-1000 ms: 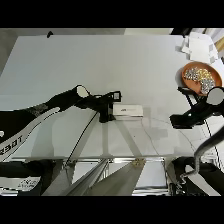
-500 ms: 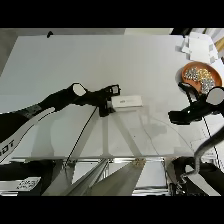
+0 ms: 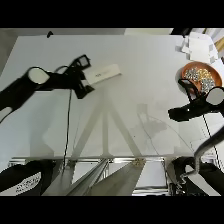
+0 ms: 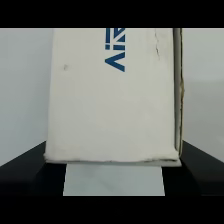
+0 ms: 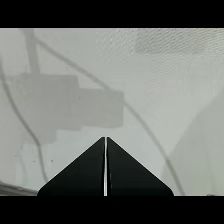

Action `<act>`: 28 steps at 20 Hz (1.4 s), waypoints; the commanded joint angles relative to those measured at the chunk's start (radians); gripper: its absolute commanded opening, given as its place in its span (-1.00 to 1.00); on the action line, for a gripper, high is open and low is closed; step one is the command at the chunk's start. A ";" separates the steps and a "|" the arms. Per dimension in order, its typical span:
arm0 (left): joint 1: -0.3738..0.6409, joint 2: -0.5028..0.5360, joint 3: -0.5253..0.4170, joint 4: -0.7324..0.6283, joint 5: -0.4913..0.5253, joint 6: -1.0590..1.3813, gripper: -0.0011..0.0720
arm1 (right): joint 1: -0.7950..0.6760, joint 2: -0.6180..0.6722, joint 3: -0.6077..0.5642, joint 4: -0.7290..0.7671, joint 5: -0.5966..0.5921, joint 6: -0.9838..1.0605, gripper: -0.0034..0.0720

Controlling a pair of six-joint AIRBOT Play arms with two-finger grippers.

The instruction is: Fold the box and place the chain.

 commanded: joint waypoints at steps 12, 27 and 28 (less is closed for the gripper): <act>0.782 0.341 -0.380 0.190 0.150 -0.176 -0.96 | 0.000 0.001 0.000 0.063 -0.002 -0.006 -0.88; 0.828 0.142 -0.466 0.219 0.163 -0.217 -0.42 | 0.000 0.001 0.000 0.067 -0.019 -0.006 -0.88; 0.828 0.142 -0.466 0.222 0.163 -0.217 -0.10 | 0.000 0.001 0.000 0.067 -0.019 -0.006 -0.88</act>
